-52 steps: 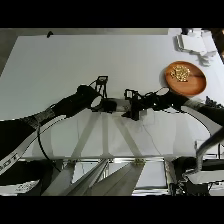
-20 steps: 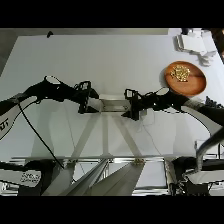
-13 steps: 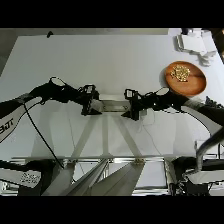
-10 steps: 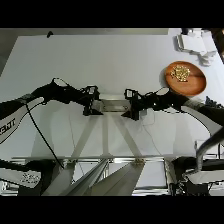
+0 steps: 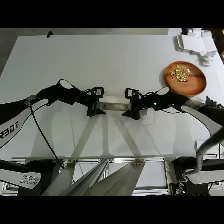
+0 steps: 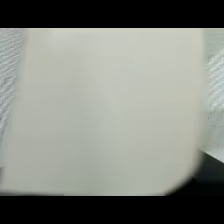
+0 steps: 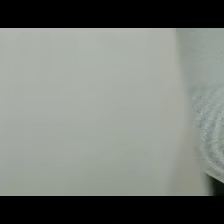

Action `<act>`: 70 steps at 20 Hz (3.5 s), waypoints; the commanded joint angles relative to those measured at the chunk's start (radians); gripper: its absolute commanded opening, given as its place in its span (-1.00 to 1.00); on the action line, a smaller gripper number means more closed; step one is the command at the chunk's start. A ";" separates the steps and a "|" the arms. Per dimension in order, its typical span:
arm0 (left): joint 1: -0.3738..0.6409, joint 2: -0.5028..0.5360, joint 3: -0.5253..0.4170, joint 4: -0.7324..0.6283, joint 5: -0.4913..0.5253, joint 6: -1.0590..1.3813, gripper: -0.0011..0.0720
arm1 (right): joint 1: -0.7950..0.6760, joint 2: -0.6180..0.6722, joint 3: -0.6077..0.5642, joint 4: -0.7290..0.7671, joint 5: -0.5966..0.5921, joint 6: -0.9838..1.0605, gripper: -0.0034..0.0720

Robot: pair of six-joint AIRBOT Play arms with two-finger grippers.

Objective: Fold the box and place the chain.

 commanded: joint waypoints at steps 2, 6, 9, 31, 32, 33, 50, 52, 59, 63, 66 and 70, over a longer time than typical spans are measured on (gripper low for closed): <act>-0.011 -0.002 0.000 0.045 -0.024 -0.006 -0.76 | 0.001 0.000 0.000 0.000 0.003 -0.001 0.31; -0.011 -0.001 0.000 0.045 -0.024 -0.006 -0.76 | 0.001 0.000 0.000 0.000 0.003 -0.001 0.31; -0.011 -0.001 0.000 0.045 -0.024 -0.006 -0.76 | 0.001 0.000 0.000 0.000 0.003 -0.001 0.31; -0.011 -0.001 0.000 0.045 -0.024 -0.006 -0.76 | -0.086 0.281 0.000 -0.521 0.100 0.402 0.36; -0.011 -0.001 0.000 0.045 -0.024 -0.006 -0.76 | -0.086 0.296 0.000 -0.524 0.123 0.418 -0.02; -0.011 -0.001 0.000 0.045 -0.024 -0.006 -0.76 | -0.086 0.315 0.000 -0.512 0.158 0.420 -0.43; -0.011 -0.001 0.000 0.045 -0.024 -0.006 -0.76 | -0.055 0.148 0.000 0.086 -0.190 0.420 -0.89; -0.011 -0.001 0.000 0.045 -0.024 -0.006 -0.76 | -0.055 0.146 0.000 0.035 -0.166 0.420 -0.89; -0.011 -0.001 0.000 0.045 -0.024 -0.006 -0.76 | -0.122 0.425 -0.016 -0.375 -0.021 0.571 -0.88; -0.011 -0.001 0.000 0.045 -0.024 -0.006 -0.76 | -0.142 0.511 -0.097 -0.608 0.002 0.611 -0.82; -0.011 -0.001 0.000 0.045 -0.024 -0.006 -0.76 | -0.066 0.482 -0.134 -0.631 -0.003 0.603 -0.46; -0.011 -0.001 0.000 0.045 -0.024 -0.006 -0.76 | 0.052 0.403 -0.134 -0.621 -0.124 0.602 -0.41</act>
